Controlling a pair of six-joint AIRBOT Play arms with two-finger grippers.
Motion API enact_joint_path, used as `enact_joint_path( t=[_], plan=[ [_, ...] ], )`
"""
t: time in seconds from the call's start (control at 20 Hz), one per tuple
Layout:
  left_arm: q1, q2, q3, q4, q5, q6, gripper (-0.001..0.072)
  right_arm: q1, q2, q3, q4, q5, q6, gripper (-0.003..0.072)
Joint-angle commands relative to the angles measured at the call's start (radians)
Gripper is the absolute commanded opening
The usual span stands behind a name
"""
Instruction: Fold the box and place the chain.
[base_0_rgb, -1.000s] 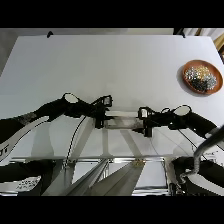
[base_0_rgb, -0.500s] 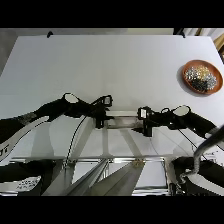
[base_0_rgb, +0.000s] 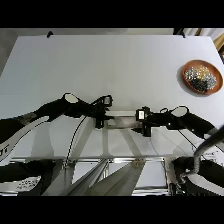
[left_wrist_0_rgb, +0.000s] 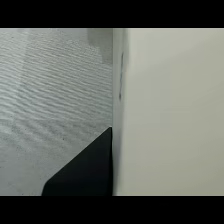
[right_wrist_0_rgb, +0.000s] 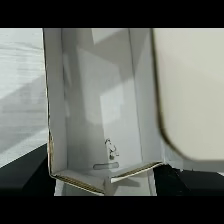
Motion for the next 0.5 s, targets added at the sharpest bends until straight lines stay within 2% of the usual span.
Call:
enact_joint_path(
  t=[0.0, 0.3, 0.45],
  plan=[
    [0.0, 0.001, 0.0, 0.0, 0.0, 0.0, 0.0011, 0.005, -0.002, 0.0, -0.008, 0.003, 0.001, 0.0596],
    [0.0, 0.001, 0.0, 0.0, 0.0, 0.0, 0.0011, 0.035, -0.065, 0.0, 0.005, -0.017, 0.0, 0.0593],
    [0.0, 0.001, 0.0, 0.0, 0.0, 0.0, 0.0011, 0.034, -0.065, 0.007, 0.005, -0.019, 0.005, 0.0548]
  ],
)
